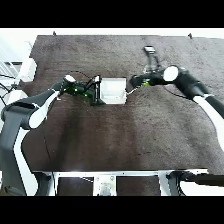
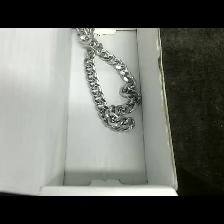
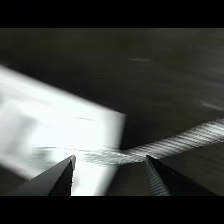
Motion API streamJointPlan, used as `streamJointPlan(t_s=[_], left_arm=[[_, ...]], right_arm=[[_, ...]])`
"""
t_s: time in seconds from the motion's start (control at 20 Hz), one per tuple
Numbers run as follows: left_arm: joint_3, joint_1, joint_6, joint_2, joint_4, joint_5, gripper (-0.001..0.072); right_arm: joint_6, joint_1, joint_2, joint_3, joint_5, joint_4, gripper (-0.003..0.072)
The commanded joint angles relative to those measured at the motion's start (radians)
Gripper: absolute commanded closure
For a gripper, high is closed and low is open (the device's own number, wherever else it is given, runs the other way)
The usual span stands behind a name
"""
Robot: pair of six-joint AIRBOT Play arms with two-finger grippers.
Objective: Fold the box and place the chain.
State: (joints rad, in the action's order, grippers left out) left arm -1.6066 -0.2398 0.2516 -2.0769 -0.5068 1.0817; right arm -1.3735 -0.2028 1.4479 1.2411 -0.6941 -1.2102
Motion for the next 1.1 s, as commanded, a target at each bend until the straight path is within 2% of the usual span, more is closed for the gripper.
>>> streamJointPlan(t_s=[0.0, 0.1, 0.3, 0.5, 0.65, 0.85, 0.9, 0.95, 1.0, 1.05], left_arm=[[0.0, 0.0, 0.0, 0.0, 0.0, 0.0, 0.0316], [0.0, -0.001, 0.0, 0.0, 0.0, 0.0, 0.0316], [0.0, -0.001, 0.0, 0.0, 0.0, 0.0, 0.0316], [0.0, 0.0, 0.0, 0.0, 0.0, 0.0, 0.0317], [0.0, -0.001, 0.0, 0.0, 0.0, 0.0, 0.0317], [0.0, -0.001, 0.0, 0.0, 0.0, 0.0, 0.0317], [0.0, -0.001, 0.0, 0.0, 0.0, 0.0, 0.0316], [0.0, -0.001, 0.0, 0.0, 0.0, 0.0, 0.0316], [0.0, -0.001, 0.0, 0.0, 0.0, 0.0, 0.0316], [0.0, -0.001, 0.0, 0.0, 0.0, 0.0, 0.0317]], right_arm=[[-0.115, 0.17, -0.016, -0.076, 0.11, 0.011, 0.017], [-0.108, 0.188, 0.061, -0.071, 0.15, 0.058, 0.0169], [-0.111, 0.178, 0.243, 0.016, 0.198, 0.098, 0.017], [-0.111, 0.173, 0.331, 0.09, 0.232, 0.137, 0.0171], [-0.108, 0.164, 0.371, 0.126, 0.259, 0.158, 0.0253], [-0.107, 0.14, 0.429, 0.185, 0.275, 0.19, 0.0275], [-0.107, 0.134, 0.442, 0.2, 0.277, 0.19, 0.0334], [-0.107, 0.129, 0.448, 0.209, 0.278, 0.189, 0.0444], [-0.108, 0.128, 0.448, 0.21, 0.283, 0.189, 0.0654], [-0.108, 0.128, 0.441, 0.209, 0.277, 0.186, 0.0673]])
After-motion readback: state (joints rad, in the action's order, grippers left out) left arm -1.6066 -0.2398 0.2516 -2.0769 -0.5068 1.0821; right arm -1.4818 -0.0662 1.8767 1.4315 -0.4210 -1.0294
